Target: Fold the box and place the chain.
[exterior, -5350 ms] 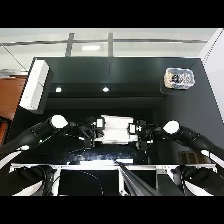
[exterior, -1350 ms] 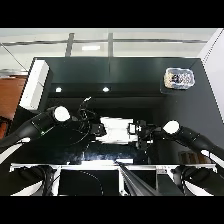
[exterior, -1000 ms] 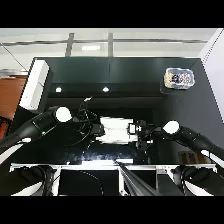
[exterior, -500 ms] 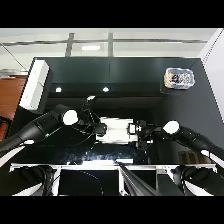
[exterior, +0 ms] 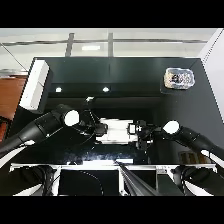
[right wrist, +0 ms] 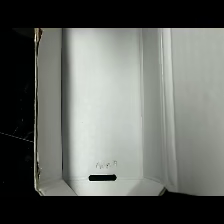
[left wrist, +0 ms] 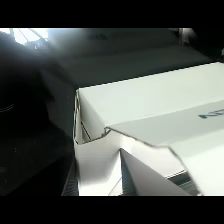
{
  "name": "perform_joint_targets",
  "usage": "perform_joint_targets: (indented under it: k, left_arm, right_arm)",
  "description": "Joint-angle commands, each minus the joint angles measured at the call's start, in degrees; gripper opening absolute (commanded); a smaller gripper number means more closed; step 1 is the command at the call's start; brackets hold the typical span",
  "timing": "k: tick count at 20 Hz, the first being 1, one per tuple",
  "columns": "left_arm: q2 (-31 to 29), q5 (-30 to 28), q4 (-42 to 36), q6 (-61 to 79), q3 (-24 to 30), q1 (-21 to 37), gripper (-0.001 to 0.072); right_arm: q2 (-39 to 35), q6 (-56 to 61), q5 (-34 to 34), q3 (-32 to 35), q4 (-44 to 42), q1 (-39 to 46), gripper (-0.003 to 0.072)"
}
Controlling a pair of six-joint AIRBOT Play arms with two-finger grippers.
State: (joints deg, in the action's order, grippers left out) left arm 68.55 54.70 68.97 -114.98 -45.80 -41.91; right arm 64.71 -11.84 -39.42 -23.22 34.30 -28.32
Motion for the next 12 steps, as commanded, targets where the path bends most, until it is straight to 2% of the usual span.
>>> perform_joint_targets:
  k: [1,3,8,9,10,12]
  left_arm:
    - [0.55,3.06,6.29,-8.15,-2.36,-2.95,0.0309]
    - [1.62,6.78,10.12,-10.10,-4.50,-4.39,0.0309]
    - [3.15,7.74,10.91,-11.72,-6.91,-5.18,0.0321]
    - [3.15,7.78,10.91,-11.72,-7.04,-5.18,0.0413]
    - [3.17,8.00,10.91,-11.74,-7.04,-5.18,0.0462]
    - [3.17,8.50,10.91,-11.74,-7.04,-5.18,0.0464]
  right_arm:
    - [0.02,0.02,0.02,0.00,-0.02,-0.02,0.0536]
    - [0.02,0.02,0.02,0.00,0.00,-0.02,0.0536]
    - [0.02,0.02,0.02,0.00,-0.02,-0.02,0.0536]
    - [0.02,0.02,0.02,0.00,-0.02,-0.02,0.0536]
    - [0.02,0.02,0.02,0.00,-0.02,-0.02,0.0536]
    - [0.02,0.02,0.02,0.00,-0.02,-0.02,0.0536]
